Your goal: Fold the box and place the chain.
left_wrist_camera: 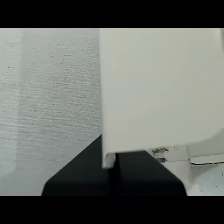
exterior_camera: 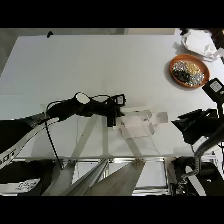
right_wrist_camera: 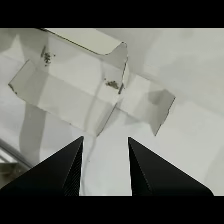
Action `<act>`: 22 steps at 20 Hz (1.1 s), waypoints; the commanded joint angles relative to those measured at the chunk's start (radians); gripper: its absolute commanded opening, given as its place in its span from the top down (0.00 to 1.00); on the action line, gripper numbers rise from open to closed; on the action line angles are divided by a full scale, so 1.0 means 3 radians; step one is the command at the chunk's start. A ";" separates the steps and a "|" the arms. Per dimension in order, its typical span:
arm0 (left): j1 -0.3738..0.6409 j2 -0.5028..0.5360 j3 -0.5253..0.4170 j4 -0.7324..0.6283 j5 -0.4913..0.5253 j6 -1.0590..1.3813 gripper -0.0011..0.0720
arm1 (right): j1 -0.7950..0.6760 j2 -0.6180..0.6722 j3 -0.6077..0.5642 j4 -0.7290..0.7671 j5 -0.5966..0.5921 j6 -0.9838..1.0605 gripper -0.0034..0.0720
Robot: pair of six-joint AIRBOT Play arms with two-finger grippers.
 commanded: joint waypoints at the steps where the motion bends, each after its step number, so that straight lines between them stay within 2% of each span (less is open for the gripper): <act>1: 0.0003 -0.0056 -0.0003 -0.0072 -0.0022 0.0055 0.98 | 0.0003 0.0003 0.0003 -0.0006 0.0000 0.0001 0.57; 9: 0.0003 -0.0069 -0.0001 -0.0041 -0.0084 -0.0145 0.98 | 0.0003 0.0003 0.0001 -0.0005 0.0005 0.0003 0.57; 11: 0.0003 -0.0069 0.0004 0.0123 -0.0121 -0.0215 0.98 | 0.0003 0.0003 0.0001 -0.0006 0.0005 0.0001 0.57; 16: 0.0004 -0.0071 0.0247 0.0941 -0.0336 -0.0811 0.98 | 0.0003 0.0003 0.0001 -0.0006 0.0001 0.0003 0.57; 22: 0.0003 -0.0079 0.0296 0.0977 -0.0310 -0.0754 0.98 | 0.0003 0.0003 0.0000 -0.0006 0.0003 0.0001 0.57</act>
